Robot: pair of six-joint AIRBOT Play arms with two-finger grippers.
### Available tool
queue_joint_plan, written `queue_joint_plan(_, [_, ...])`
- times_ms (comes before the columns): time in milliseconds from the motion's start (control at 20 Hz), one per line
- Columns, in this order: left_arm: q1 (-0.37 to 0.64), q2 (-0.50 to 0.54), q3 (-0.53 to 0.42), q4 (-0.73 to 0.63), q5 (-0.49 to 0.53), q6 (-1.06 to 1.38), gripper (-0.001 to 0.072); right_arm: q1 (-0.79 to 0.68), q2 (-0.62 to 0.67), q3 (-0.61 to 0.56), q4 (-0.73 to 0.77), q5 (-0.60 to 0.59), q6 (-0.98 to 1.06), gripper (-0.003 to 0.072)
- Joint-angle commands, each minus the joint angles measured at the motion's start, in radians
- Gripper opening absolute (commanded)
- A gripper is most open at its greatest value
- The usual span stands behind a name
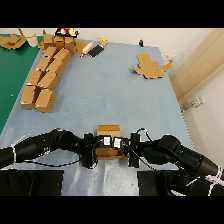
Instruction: Fold the box.
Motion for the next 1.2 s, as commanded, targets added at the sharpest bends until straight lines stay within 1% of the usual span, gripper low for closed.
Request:
queue_joint_plan(0, [0.000,-0.001,0.001,-0.004,0.003,-0.005,0.0382,0.004,0.000,0.001,-0.010,-0.017,-0.006,0.0267])
queue_joint_plan(200, [0.000,-0.001,0.001,-0.004,0.003,-0.005,0.0382,0.004,0.000,0.000,-0.099,-0.077,-0.003,0.0274])
queue_joint_plan(250, [0.000,-0.001,0.001,-0.004,0.003,-0.005,0.0382,0.004,0.000,0.000,-0.109,-0.099,-0.003,0.0301])
queue_joint_plan(400, [0.000,-0.001,0.001,-0.004,0.003,-0.005,0.0382,0.004,0.001,0.000,-0.113,-0.151,-0.002,0.0301])
queue_joint_plan(500, [0.000,-0.001,0.001,-0.004,0.003,-0.005,0.0382,0.002,0.001,0.000,-0.113,-0.149,-0.001,0.0301])
queue_joint_plan(700, [0.000,-0.001,0.001,-0.004,0.003,-0.005,0.0382,0.002,0.010,0.000,-0.136,-0.149,0.109,0.0300])
queue_joint_plan(950, [0.000,-0.001,0.001,-0.004,0.003,-0.005,0.0382,0.002,0.092,0.001,-0.128,-0.150,0.193,0.0299])
queue_joint_plan(1150, [0.000,-0.001,0.001,-0.004,0.003,-0.005,0.0382,0.002,0.161,0.001,-0.062,-0.153,0.228,0.0299])
